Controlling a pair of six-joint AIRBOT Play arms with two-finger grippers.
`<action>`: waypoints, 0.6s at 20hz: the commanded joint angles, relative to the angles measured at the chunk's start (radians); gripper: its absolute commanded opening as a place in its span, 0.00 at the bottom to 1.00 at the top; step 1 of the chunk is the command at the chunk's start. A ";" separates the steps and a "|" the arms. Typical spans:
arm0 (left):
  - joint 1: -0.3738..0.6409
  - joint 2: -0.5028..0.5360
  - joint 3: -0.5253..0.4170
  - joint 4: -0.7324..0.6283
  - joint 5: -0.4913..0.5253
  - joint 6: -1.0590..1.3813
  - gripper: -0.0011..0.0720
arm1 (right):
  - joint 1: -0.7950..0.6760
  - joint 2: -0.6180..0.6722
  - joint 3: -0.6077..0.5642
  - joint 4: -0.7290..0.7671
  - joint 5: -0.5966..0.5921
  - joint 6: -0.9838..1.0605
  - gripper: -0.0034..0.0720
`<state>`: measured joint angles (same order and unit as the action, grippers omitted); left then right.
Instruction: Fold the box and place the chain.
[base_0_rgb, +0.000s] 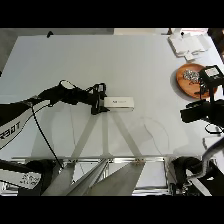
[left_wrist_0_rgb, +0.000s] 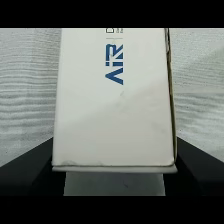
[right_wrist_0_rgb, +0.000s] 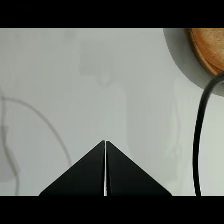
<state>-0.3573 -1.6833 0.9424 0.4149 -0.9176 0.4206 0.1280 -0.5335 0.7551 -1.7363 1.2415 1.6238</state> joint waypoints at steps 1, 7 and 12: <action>0.000 0.001 0.001 -0.004 0.001 -0.002 0.19 | 0.000 0.001 0.000 0.014 -0.033 0.003 0.06; 0.001 0.099 0.001 0.054 0.056 -0.208 0.02 | 0.000 0.001 0.000 0.021 -0.065 0.003 0.06; 0.002 0.343 0.001 0.287 0.205 -0.454 0.02 | 0.000 0.001 0.000 0.021 -0.087 0.003 0.06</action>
<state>-0.3569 -1.4631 0.9428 0.5613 -0.8043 0.1184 0.1280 -0.5335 0.7551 -1.7164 1.1687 1.6264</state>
